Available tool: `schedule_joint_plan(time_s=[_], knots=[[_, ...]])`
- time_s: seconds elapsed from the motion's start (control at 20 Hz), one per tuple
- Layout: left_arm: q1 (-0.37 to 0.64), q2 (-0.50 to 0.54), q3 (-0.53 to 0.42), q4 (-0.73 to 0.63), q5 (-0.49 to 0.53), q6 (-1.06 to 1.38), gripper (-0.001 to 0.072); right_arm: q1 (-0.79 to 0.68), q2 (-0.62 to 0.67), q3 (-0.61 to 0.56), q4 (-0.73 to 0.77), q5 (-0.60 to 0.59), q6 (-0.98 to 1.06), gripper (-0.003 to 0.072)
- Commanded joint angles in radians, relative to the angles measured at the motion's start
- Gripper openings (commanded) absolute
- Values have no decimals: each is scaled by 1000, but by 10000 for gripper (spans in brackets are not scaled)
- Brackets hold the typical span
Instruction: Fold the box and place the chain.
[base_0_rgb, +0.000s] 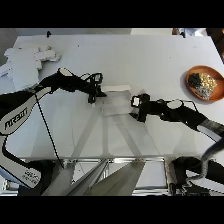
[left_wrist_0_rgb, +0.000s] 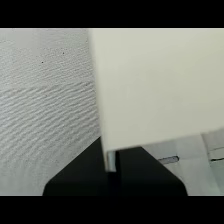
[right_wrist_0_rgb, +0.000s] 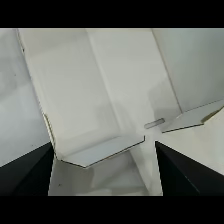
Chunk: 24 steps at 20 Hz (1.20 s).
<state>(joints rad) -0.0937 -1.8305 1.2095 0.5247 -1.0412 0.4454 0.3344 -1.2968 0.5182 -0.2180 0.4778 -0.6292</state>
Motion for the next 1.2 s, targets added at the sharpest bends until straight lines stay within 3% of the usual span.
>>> schedule_joint_plan(time_s=[0.0, 0.45, 1.0, 1.15], knots=[[0, -1, 0, 0, -3, 0, 16, 1, -5, -1, 151, 0, -83, 690], [0, -1, 0, 0, -3, 0, 16, 1, -4, 2, 151, -80, 31, 690], [0, -1, 0, 0, -3, 0, 16, -48, -4, 83, 149, -68, 107, 690], [0, -1, 0, 0, -3, 0, 16, -54, -8, 95, 112, -18, 104, 690]])
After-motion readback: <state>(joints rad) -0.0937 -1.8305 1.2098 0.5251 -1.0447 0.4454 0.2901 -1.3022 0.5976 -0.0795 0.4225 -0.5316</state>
